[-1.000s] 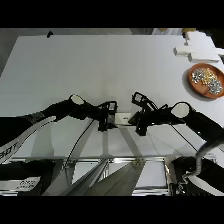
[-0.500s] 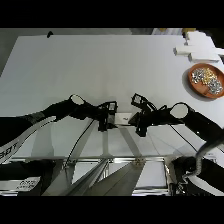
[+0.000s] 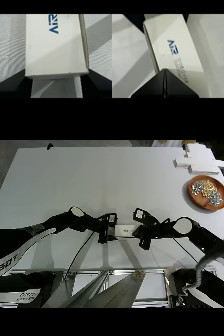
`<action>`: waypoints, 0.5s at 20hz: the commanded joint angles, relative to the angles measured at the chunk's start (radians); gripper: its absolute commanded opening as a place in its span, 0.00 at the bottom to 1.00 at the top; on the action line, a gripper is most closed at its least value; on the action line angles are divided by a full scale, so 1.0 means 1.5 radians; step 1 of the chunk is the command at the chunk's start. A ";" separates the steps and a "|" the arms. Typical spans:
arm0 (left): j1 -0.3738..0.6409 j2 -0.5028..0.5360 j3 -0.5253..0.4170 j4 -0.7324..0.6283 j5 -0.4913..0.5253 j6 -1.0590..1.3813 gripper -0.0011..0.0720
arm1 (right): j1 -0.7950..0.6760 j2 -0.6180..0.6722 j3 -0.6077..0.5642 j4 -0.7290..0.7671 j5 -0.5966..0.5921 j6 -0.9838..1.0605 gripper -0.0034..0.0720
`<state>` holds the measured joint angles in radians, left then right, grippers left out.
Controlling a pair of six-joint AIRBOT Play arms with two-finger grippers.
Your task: Fold the box and place the chain.
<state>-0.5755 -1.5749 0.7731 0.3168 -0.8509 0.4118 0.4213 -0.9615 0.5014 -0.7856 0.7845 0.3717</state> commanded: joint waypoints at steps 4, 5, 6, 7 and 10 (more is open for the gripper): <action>0.000 0.000 0.000 0.001 0.001 0.002 0.06 | 0.000 0.072 0.014 -0.111 0.014 0.125 0.07; 0.000 0.000 0.000 0.001 0.001 0.002 0.06 | 0.000 0.069 0.014 -0.144 0.040 0.144 0.07; 0.000 0.000 0.000 0.001 0.001 0.002 0.06 | 0.000 0.065 0.013 -0.172 0.063 0.154 0.07; 0.000 0.000 0.000 0.001 0.001 0.002 0.06 | 0.000 0.062 0.010 -0.191 0.078 0.157 0.07; 0.000 0.000 0.000 0.001 0.001 0.002 0.06 | 0.000 0.045 0.002 -0.200 0.087 0.169 0.07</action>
